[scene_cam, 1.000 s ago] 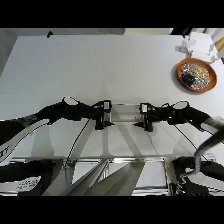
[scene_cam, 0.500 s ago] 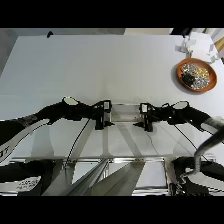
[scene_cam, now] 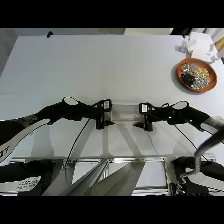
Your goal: Fold the box and place the chain.
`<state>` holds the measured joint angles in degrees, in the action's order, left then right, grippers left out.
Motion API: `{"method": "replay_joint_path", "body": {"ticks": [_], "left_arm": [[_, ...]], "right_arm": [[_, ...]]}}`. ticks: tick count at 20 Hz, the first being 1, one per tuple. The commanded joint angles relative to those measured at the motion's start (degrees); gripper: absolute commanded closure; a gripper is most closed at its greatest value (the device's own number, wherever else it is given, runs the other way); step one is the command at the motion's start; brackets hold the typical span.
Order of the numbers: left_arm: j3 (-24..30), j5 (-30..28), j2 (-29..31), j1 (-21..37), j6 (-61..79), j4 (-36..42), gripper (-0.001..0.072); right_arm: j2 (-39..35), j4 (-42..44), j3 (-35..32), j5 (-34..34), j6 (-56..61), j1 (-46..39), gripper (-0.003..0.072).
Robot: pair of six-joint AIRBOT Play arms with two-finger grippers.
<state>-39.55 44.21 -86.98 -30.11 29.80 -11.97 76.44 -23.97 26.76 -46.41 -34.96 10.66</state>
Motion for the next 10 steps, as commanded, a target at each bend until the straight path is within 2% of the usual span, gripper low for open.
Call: {"method": "replay_joint_path", "body": {"ticks": [1,6,10], "left_arm": [[0.0,0.42,-0.02,0.0,0.17,-0.52,0.0503],[0.0,0.57,0.0,0.0,0.17,-0.52,0.0503],[0.0,0.57,0.0,0.0,0.17,-0.52,0.0503]], "right_arm": [[-0.31,-0.55,0.02,-0.72,2.03,-0.31,-0.0009],[-6.69,-4.2,0.02,-2.27,9.22,-6.16,-0.0009],[-13.7,-20.35,0.02,-5.16,17.64,-10.88,-0.0006]]}}
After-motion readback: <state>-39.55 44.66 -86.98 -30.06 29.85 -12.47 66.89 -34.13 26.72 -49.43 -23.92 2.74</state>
